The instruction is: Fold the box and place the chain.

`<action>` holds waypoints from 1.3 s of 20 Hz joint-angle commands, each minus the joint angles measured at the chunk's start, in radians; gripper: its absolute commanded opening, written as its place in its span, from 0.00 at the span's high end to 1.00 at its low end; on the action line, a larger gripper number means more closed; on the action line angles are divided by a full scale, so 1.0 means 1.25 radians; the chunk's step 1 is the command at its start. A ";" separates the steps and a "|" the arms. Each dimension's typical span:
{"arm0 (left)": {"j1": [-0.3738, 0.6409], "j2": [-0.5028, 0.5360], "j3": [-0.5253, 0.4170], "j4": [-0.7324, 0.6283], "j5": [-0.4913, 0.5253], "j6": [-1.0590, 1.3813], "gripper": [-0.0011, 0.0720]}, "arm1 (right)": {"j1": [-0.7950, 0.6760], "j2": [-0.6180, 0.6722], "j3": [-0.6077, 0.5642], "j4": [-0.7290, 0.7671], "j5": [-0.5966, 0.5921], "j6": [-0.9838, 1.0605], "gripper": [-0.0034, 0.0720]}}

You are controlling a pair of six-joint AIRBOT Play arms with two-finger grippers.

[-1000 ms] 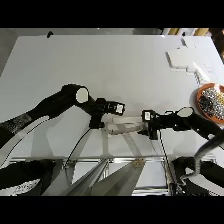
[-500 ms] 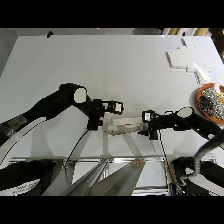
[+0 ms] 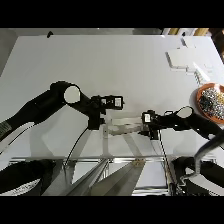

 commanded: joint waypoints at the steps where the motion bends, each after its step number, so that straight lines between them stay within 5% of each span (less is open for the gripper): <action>1: -0.001 0.005 0.001 -0.041 0.002 -0.024 0.44 | 0.000 -0.006 -0.001 -0.004 -0.002 0.000 0.44; 16: -0.021 -0.027 0.001 -0.045 0.009 -0.062 0.44 | 0.000 -0.006 -0.001 -0.004 -0.002 0.000 0.34; 22: -0.060 -0.067 0.000 -0.045 0.137 -0.062 0.37 | 0.000 -0.006 -0.001 -0.004 0.000 0.000 0.33; 26: -0.060 -0.069 0.000 -0.048 0.173 -0.060 0.57 | 0.000 -0.006 -0.001 -0.003 0.002 0.000 0.33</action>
